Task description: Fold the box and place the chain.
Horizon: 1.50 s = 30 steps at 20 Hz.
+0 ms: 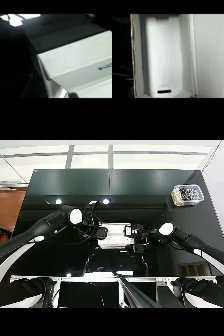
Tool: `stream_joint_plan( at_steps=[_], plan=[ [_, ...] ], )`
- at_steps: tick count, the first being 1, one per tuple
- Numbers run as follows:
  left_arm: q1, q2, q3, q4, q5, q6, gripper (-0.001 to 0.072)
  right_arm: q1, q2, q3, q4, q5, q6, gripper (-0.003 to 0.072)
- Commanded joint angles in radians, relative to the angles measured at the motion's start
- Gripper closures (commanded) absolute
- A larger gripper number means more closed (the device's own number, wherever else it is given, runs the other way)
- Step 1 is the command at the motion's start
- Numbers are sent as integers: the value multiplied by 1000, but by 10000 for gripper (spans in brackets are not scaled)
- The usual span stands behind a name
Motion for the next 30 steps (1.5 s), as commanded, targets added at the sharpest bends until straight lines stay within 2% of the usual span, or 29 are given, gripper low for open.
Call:
stream_joint_plan(
  at_steps=[1,6,12,18,19,20,21,22,23,27,28,29,30],
  plan=[
    [-42,-1,3,113,6,-105,226,0,0,0,0,0,0,629],
    [-147,-35,62,325,-56,-281,225,0,0,0,0,0,0,629],
    [-207,-141,145,337,-159,-360,225,0,0,0,0,0,0,629],
    [-210,-141,145,376,-147,-525,229,0,0,0,0,0,0,629],
    [-209,-141,145,376,-144,-540,337,0,0,0,0,0,0,629],
    [-209,-141,145,376,-137,-538,493,0,0,0,0,0,0,629],
    [-210,-142,145,371,-128,-539,523,0,0,0,0,0,0,629],
    [-210,-142,145,364,-122,-539,630,0,0,0,0,0,0,629],
    [-209,-142,145,356,-122,-539,683,0,0,0,0,0,0,629],
    [-209,-141,145,356,-126,-539,680,0,0,0,0,0,0,629],
    [-209,-141,145,353,-125,-539,590,0,0,0,0,0,0,629],
    [-209,-141,145,353,-126,-539,407,0,0,0,0,0,0,629],
    [-209,-141,145,353,-127,-539,316,0,0,0,0,0,0,629]
  ],
)
